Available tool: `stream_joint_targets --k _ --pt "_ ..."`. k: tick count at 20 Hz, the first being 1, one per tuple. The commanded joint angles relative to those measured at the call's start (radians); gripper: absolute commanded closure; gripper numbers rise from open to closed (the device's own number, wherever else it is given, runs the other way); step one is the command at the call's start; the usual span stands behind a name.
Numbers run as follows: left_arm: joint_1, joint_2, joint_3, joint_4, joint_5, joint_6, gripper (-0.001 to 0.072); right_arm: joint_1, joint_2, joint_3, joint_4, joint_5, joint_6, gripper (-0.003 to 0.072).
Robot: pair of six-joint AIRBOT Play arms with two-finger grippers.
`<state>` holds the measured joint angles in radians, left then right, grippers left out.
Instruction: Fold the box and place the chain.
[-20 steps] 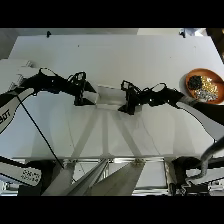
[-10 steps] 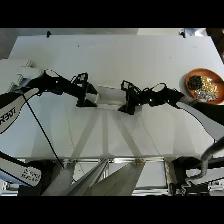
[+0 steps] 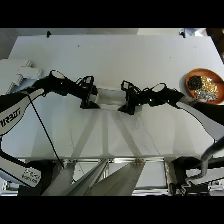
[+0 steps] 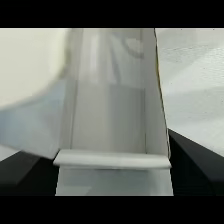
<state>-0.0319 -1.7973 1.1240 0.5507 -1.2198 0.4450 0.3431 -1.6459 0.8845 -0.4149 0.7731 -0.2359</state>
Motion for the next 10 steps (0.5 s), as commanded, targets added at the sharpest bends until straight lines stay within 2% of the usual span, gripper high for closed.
stream_joint_targets --k 1,3,4,6,7,8,10 --pt "-0.032 0.0 0.001 0.047 0.0 0.0 0.0013 0.0 0.0 0.0 0.001 0.0 0.002 0.0349" --pt "-0.04 0.0 0.001 0.058 0.009 -0.003 0.0036 0.0 0.0 0.0 0.001 0.0 0.002 0.0349" --pt "-0.04 0.0 0.001 0.057 0.011 -0.005 0.0104 0.0 0.0 0.0 0.001 0.0 0.002 0.0349" --pt "-0.041 0.0 0.001 0.058 0.011 -0.005 0.0135 0.0 0.0 0.0 0.001 0.0 0.002 0.0349" --pt "-0.041 0.0 0.001 0.058 0.011 -0.005 0.0193 0.0 0.0 0.0 0.001 0.0 0.002 0.0349" --pt "-0.041 0.0 0.001 0.057 0.011 -0.005 0.0222 0.0 0.0 0.0 0.001 0.0 0.002 0.0349" --pt "-0.04 0.0 0.001 0.057 0.011 -0.004 0.0222 0.0 0.0 0.0 0.001 0.0 0.002 0.0349"
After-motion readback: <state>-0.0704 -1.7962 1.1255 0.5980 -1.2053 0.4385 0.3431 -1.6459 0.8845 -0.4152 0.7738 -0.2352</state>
